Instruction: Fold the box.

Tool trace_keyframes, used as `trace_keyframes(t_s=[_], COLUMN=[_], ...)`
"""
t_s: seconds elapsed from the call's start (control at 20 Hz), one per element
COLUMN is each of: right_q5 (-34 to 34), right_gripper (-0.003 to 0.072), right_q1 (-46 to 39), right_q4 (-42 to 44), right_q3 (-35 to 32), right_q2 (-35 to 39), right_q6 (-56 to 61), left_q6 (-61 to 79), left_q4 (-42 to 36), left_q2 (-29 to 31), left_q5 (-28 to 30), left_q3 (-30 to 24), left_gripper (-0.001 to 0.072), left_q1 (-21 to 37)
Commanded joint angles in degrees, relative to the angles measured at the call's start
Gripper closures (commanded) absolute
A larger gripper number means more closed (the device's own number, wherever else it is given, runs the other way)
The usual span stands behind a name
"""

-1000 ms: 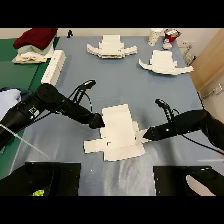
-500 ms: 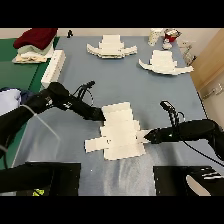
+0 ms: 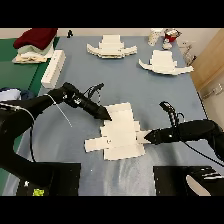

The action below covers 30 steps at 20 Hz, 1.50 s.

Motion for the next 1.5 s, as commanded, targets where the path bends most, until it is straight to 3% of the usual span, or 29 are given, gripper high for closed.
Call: trace_keyframes(t_s=[0.0,0.1,0.4,0.45,0.6,0.8,0.95,1.0,1.05,1.2,1.45], right_q5=[0.02,0.04,0.13,0.35,1.55,3.82,4.59,4.83,5.33,6.99,14.4], right_gripper=[0.0682,0.0682,0.0666,0.064,0.0459,0.0445,0.044,0.034,0.0182,0.0168,0.0168], right_q1=[0.04,0.04,0.04,0.04,0.02,-0.09,-0.09,-0.09,-0.09,-0.09,-0.09], right_q4=[-0.13,-0.13,-0.09,-0.09,-0.57,-13.64,-28.72,-31.45,-33.0,-33.29,-31.41], right_q3=[-0.02,-0.02,-0.02,-0.02,0.04,1.66,4.46,5.55,6.67,9.64,10.86], right_q2=[-0.02,-0.02,-0.02,-0.02,-0.02,-0.02,-0.02,-0.02,-0.02,-0.02,-0.02], right_q6=[1.33,1.33,1.33,1.33,1.31,4.55,15.5,18.6,21.18,25.75,29.92], left_q6=[5.38,7.72,10.93,11.21,11.21,18.25,24.96,27.52,29.81,36.2,41.64], left_q4=[-1.77,-1.64,-1.62,-1.73,-1.81,-2.6,-2.51,-2.47,-2.36,-1.16,0.96], left_q2=[-2.03,-2.05,-2.03,-2.03,-2.03,-0.98,3.08,4.63,6.45,12.85,26.38], left_q5=[-5.16,-6.32,-8.68,-8.74,-9.27,-8.2,-4.48,-3.26,-1.42,5.88,23.02], left_q3=[1.6,1.6,1.6,1.6,1.6,1.99,1.75,1.53,1.18,-1.95,-12.5], left_gripper=[0.0436,0.0654,0.0664,0.0663,0.0665,0.0697,0.0699,0.0699,0.07,0.0701,0.07], left_q1=[0.07,0.04,0.04,0.04,0.04,0.04,-0.85,-1.44,-2.27,-5.4,-10.71])
